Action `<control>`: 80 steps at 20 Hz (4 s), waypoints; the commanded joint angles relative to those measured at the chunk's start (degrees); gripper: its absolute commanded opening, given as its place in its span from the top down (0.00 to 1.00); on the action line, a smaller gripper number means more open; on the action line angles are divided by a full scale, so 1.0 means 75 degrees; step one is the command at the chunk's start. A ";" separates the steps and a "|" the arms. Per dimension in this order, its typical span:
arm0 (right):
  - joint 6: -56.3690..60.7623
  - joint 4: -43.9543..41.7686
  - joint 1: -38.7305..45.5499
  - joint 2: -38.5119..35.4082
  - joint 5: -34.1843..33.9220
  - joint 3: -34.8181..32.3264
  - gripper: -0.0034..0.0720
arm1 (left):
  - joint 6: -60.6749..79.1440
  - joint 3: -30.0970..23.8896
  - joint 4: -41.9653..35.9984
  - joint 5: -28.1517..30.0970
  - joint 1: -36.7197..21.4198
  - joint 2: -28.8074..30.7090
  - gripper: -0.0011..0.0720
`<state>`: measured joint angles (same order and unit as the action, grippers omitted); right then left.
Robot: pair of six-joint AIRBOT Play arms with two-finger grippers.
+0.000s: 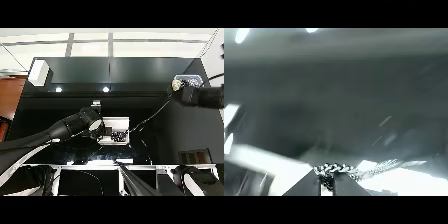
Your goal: Fold the box and place the chain.
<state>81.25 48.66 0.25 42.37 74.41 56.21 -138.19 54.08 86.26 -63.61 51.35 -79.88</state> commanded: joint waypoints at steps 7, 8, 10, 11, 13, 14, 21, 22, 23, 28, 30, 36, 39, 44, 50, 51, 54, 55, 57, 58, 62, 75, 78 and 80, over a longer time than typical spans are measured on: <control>-0.0793 -0.0973 -0.3561 0.0833 -0.0417 -0.0769 0.89 | 0.0000 0.0003 0.0000 0.0023 0.0000 -0.0006 0.95; -0.0903 -0.0976 -0.3812 0.1160 -0.0589 -0.0769 0.89 | 0.0000 0.0003 0.0006 0.0023 -0.0003 -0.0006 0.94; -0.1096 -0.0973 -0.4097 0.1743 -0.0970 -0.0769 0.89 | 0.0000 0.0003 0.0003 0.0020 0.0000 -0.0006 0.95; -0.1139 -0.0979 -0.4115 0.1985 -0.1116 -0.0769 0.89 | 0.0000 0.0003 0.0003 0.0020 0.0000 -0.0006 0.95; -0.1271 -0.0962 -0.4124 0.2320 -0.1218 -0.0769 0.89 | 0.0000 0.0003 0.0000 0.0020 0.0000 -0.0006 0.95; -0.1268 -0.0947 -0.4121 0.2372 -0.1198 -0.0769 0.87 | 0.0000 0.0003 0.0003 0.0020 0.0000 -0.0006 0.95; -0.2305 -0.0297 -0.1495 0.1186 0.0778 -0.0915 0.26 | 0.0000 0.0003 0.0000 0.0015 0.0000 -0.0006 0.94; -0.2713 -0.0289 -0.1037 0.0822 0.0507 -0.1279 0.26 | 0.0000 0.0003 0.0000 0.0020 0.0000 -0.0006 0.95; -0.3200 -0.0326 -0.0659 0.0466 -0.0015 -0.1865 0.26 | 0.0000 0.0003 0.0000 0.0026 0.0000 -0.0006 0.95; -0.5321 -0.1160 -0.1341 0.0143 -0.3223 -0.4657 0.00 | 0.0000 0.0003 0.0000 0.0044 0.0000 -0.0006 0.95; -0.6580 -0.0988 -0.2075 0.0143 -0.3993 -0.4998 0.00 | 0.0000 0.0003 0.0000 0.0044 0.0000 -0.0006 0.95; -0.9533 -0.1087 -0.3937 0.1189 -0.4878 -0.5030 0.01 | 0.0000 0.0003 0.0003 0.0055 0.0000 -0.0006 0.94; -0.9830 -0.1099 -0.4237 0.1568 -0.5388 -0.5027 0.01 | 0.0000 0.0003 0.0003 0.0052 0.0000 -0.0006 0.95; -1.1092 -0.2226 -0.4240 0.1804 -0.5345 -0.5027 0.01 | 0.0000 0.0003 0.0003 0.0050 0.0000 -0.0006 0.95; -1.1995 -0.2769 -0.4237 0.2218 -0.5251 -0.5010 0.01 | 0.0000 0.0003 0.0003 0.0050 0.0000 -0.0006 0.95; -1.1995 -0.2769 -0.4240 0.2218 -0.5237 -0.5010 0.01 | 0.0000 0.0003 0.0003 0.0052 0.0000 -0.0006 0.94; -1.1992 -0.2763 -0.4240 0.2226 -0.5257 -0.5007 0.02 | 0.0000 0.0003 0.0003 0.0050 0.0000 -0.0006 0.94; -1.1981 -0.2766 -0.4240 0.2229 -0.5275 -0.5007 0.02 | 0.0000 0.0003 0.0000 0.0050 0.0000 -0.0006 0.95; -1.1978 -0.2742 -0.4240 0.2229 -0.5272 -0.5007 0.02 | 0.0000 0.0003 0.0003 0.0050 0.0000 -0.0006 0.95; -1.1978 -0.2742 -0.4240 0.2229 -0.5272 -0.5007 0.02 | 0.0000 0.0003 0.0003 0.0050 0.0000 -0.0006 0.94; -1.1978 -0.2702 -0.4240 0.2235 -0.5254 -0.5007 0.02 | 0.0000 0.0003 0.0003 0.0050 0.0000 -0.0006 0.95; -1.1438 -0.2285 -0.4202 0.2238 -0.4957 -0.5007 0.89 | 0.0000 0.0003 -0.0003 0.0047 0.0000 -0.0006 0.94; -1.0535 -0.2192 -0.3724 0.2037 -0.4721 -0.4931 0.89 | 0.0000 0.0003 0.0000 0.0047 0.0000 -0.0006 0.95; -1.0107 -0.2159 -0.3229 0.1626 -0.4039 -0.4666 0.89 | 0.0000 0.0003 -0.0003 0.0044 0.0000 -0.0006 0.94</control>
<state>0.21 32.05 -27.57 57.14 39.29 19.66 -138.19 54.08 86.26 -63.29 51.37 -79.88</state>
